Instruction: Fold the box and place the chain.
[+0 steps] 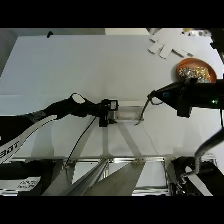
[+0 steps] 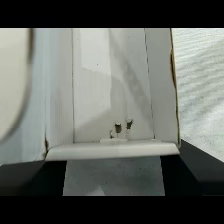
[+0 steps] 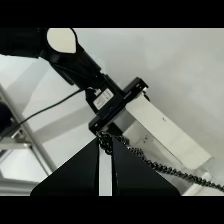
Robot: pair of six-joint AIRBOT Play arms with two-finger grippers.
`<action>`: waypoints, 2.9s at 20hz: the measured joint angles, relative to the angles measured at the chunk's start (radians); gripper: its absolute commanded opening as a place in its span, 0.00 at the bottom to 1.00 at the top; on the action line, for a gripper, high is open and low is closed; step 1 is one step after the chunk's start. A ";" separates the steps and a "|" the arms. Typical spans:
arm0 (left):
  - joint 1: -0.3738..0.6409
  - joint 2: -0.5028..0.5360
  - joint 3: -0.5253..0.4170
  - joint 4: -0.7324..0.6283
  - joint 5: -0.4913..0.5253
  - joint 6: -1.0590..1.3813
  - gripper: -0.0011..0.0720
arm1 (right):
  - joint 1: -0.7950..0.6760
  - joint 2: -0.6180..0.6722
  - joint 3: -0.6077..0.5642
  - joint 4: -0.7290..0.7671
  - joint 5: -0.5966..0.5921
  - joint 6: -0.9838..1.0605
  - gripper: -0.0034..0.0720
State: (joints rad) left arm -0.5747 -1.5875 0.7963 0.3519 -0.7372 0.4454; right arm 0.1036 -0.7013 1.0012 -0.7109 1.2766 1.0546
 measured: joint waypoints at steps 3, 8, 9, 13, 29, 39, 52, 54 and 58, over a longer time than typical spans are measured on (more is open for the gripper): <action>0.000 0.000 0.000 0.000 0.000 0.000 0.39 | 0.000 -0.002 0.000 0.035 -0.031 -0.018 0.06; 0.000 0.000 0.000 0.000 0.000 0.000 0.39 | 0.013 -0.033 -0.003 0.049 -0.029 -0.036 0.06; 0.000 0.000 0.000 0.000 0.000 0.000 0.39 | 0.029 -0.047 -0.004 0.046 -0.027 -0.040 0.06; 0.000 0.000 0.000 0.000 0.000 0.000 0.39 | 0.130 -0.124 -0.028 0.019 -0.040 -0.058 0.06; 0.000 0.000 0.000 0.000 0.000 0.000 0.39 | 0.256 -0.345 -0.172 -0.190 -0.126 -0.008 0.06; 0.000 0.000 0.000 0.000 0.000 0.000 0.39 | 0.256 -0.394 -0.219 -0.203 -0.248 0.013 0.20; 0.000 0.000 0.000 0.000 0.000 0.000 0.39 | 0.224 -0.253 -0.220 -0.231 -0.191 0.030 0.34; 0.000 0.000 0.000 0.000 0.000 0.000 0.39 | 0.173 -0.204 -0.220 -0.272 -0.159 0.053 0.34; 0.000 0.000 0.000 0.000 0.000 0.000 0.39 | 0.030 -0.186 -0.220 -0.434 -0.154 0.165 0.35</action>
State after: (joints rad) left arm -0.5747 -1.5879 0.7963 0.3519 -0.7372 0.4454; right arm 0.1337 -0.8875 0.7811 -1.1450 1.1225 1.2198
